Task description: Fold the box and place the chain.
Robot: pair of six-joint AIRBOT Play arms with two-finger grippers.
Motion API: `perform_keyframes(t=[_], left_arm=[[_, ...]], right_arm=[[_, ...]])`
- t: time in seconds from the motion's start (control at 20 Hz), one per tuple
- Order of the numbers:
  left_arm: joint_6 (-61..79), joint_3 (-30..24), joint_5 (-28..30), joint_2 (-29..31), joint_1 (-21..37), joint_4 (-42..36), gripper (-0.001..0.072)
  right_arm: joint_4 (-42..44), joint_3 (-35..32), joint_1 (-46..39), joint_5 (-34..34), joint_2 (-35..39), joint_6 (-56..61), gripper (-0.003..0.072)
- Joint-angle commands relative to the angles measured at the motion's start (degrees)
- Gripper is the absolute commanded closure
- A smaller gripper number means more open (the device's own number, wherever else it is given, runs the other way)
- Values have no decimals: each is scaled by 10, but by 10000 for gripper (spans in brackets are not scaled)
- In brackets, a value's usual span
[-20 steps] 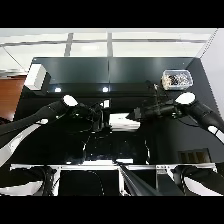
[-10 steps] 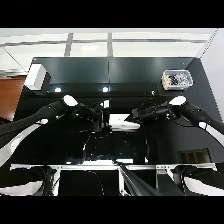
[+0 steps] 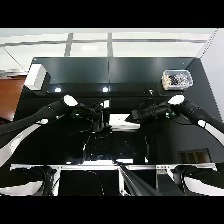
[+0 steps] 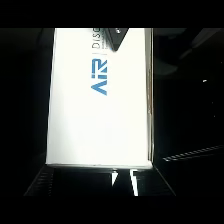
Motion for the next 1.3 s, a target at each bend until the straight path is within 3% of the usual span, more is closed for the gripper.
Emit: perform_keyframes(t=[0.0,0.05,0.1,0.15,0.2,0.35,0.45,0.6,0.9,1.25], left_arm=[[-12,3,0,1,1,0,314],[-29,7,0,2,1,0,310],[-44,12,-2,5,1,3,258],[-53,17,-4,11,1,20,57],[-76,22,-5,20,1,49,-5],[-184,38,-32,69,1,161,-5],[-202,49,-41,97,0,146,0],[-202,91,-32,75,-23,66,4],[-248,250,-37,-83,-108,58,3],[-282,265,-65,-111,-115,87,3]], right_arm=[[-36,49,-21,62,34,-19,671],[-83,68,-32,62,56,2,671],[-148,88,-46,57,85,34,671],[-213,102,-60,56,114,63,671],[-279,110,-78,56,146,90,671],[-456,110,-141,83,235,159,671],[-523,110,-181,110,263,198,671],[-519,102,-207,115,266,212,671],[-469,73,-207,71,266,210,671],[-469,68,-207,66,266,203,671]])
